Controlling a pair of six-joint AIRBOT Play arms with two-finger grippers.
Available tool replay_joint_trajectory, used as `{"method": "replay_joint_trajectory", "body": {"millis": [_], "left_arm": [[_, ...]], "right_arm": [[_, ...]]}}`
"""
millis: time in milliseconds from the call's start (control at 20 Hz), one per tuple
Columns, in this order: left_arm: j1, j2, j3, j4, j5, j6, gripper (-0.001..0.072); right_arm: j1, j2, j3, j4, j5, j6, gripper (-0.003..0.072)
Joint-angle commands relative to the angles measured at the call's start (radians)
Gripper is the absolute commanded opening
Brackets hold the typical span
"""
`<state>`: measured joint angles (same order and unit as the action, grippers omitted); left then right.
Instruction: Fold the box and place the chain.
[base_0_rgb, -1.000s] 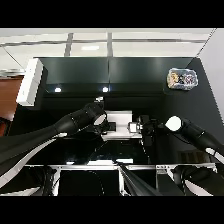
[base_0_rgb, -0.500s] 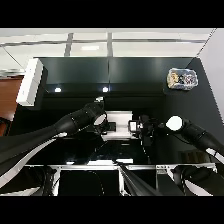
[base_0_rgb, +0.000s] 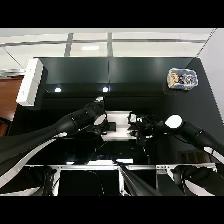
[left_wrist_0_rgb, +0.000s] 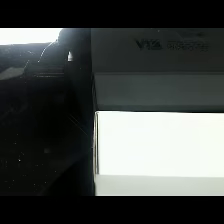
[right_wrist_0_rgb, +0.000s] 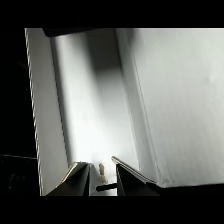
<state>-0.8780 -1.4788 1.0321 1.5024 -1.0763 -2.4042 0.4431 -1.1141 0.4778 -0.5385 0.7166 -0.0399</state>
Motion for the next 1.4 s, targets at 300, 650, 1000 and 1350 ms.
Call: {"method": "replay_joint_trajectory", "body": {"millis": [300,650,1000,1350], "left_arm": [[0.0,0.0,0.0,-0.003,0.002,-0.002,0.0027],[0.0,0.0,0.0,-0.004,0.005,-0.002,0.0027],[0.0,0.0,0.0,-0.004,0.023,-0.001,0.0027],[0.0,0.0,0.0,-0.004,0.021,-0.001,0.0027]], "right_arm": [[0.0,-0.009,0.0,0.039,-0.025,0.002,0.0146],[0.0,-0.009,0.0,0.03,-0.024,0.038,0.0032],[0.0,-0.009,0.0,0.029,-0.021,0.09,0.0011],[-0.001,0.041,0.005,-0.132,-0.066,0.146,0.0358]]}}
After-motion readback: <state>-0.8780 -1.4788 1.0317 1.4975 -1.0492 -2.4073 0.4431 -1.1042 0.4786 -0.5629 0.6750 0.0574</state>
